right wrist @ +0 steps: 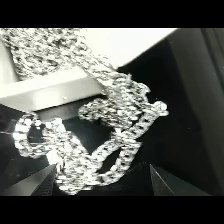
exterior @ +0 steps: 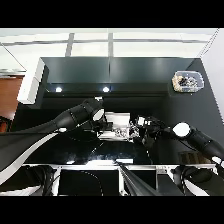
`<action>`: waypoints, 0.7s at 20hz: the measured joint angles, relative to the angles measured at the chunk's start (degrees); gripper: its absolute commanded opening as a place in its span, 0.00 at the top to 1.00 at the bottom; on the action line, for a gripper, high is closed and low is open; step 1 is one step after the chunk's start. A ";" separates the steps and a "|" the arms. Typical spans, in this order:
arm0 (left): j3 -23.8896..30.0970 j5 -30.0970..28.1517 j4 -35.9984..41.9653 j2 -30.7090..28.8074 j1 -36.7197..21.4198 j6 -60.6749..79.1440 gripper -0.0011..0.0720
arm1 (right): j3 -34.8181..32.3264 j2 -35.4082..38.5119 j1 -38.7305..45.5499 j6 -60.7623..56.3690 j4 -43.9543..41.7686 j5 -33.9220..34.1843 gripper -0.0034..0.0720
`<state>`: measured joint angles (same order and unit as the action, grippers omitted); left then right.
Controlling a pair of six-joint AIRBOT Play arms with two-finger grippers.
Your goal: Fold the box and place the chain.
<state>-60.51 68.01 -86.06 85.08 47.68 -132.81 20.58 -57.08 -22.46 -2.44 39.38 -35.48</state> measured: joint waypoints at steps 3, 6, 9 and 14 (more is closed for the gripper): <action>0.00 -0.02 -0.02 0.00 0.00 -0.02 0.95 | 0.00 -0.13 0.00 0.09 -0.20 -1.14 0.00; 0.00 -0.02 -0.02 0.00 0.00 0.00 0.95 | 0.00 -1.09 0.00 0.07 -0.28 -1.42 0.00; 0.00 -0.02 -0.02 0.00 0.00 0.00 0.95 | 0.07 -2.23 0.00 0.17 -0.57 -1.20 0.22; 0.00 -0.02 -0.02 0.00 0.00 0.00 0.95 | 0.09 -2.80 0.00 -0.02 -0.72 -0.59 0.88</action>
